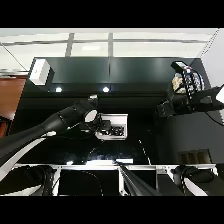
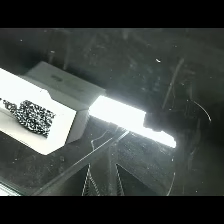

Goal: Fold the box and place the chain.

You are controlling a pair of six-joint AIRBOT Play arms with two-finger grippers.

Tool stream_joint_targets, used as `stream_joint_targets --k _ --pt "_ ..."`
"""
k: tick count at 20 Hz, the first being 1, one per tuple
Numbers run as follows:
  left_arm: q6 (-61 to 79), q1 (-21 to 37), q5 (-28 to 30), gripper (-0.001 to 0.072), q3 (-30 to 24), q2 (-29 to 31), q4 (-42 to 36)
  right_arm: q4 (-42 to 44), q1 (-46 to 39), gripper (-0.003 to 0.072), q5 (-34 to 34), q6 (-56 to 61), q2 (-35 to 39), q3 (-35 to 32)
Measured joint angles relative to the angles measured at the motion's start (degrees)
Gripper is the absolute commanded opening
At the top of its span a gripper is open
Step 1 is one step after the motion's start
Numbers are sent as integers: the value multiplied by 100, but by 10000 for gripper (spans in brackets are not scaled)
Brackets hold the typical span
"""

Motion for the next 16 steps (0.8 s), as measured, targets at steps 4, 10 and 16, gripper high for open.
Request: stream_joint_targets --k 4,10,16 --pt "570 -50 -328 444 98 671 459 -35 0 210 9 26 0 0" --pt "1158 1036 -876 444 -621 2258 1602 -35 0 210 11 271 0 0" --pt "3703 3475 907 449 -2260 3003 -1246 46 0 210 -39 498 -2 0"
